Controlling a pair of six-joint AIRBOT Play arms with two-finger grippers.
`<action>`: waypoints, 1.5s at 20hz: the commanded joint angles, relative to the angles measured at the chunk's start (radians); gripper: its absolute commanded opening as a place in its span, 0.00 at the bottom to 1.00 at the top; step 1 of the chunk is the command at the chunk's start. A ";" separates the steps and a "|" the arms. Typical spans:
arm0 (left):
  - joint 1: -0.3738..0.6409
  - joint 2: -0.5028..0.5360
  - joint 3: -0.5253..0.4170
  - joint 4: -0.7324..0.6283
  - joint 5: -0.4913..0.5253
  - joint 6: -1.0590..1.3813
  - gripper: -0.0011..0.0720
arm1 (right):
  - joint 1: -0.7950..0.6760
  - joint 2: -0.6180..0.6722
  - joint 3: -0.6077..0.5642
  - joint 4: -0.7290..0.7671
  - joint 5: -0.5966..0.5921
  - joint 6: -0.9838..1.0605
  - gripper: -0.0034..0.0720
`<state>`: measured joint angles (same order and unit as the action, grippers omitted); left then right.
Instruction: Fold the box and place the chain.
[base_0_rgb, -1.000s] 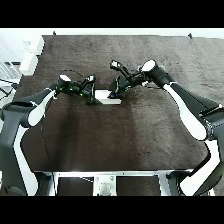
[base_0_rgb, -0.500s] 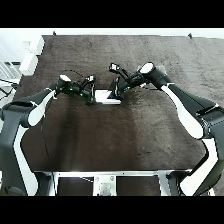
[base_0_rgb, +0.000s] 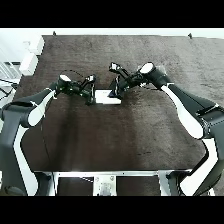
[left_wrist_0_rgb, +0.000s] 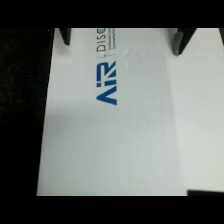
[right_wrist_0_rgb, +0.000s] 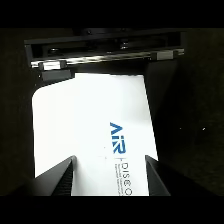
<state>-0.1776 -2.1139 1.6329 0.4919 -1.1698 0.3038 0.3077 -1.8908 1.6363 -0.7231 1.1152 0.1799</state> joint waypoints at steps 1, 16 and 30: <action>0.001 0.001 0.000 0.000 0.000 0.000 0.56 | -0.001 0.006 0.001 0.007 0.084 0.002 0.73; 0.001 0.000 0.000 0.000 0.000 0.000 0.56 | -0.043 0.051 -0.018 0.068 0.097 -0.010 0.55; 0.001 0.000 0.000 0.000 0.000 0.000 0.56 | -0.021 0.121 -0.248 0.219 -0.102 -0.219 0.52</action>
<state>-0.1776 -2.1139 1.6329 0.4919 -1.1702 0.3035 0.2859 -1.7847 1.4277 -0.5220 1.0370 -0.0113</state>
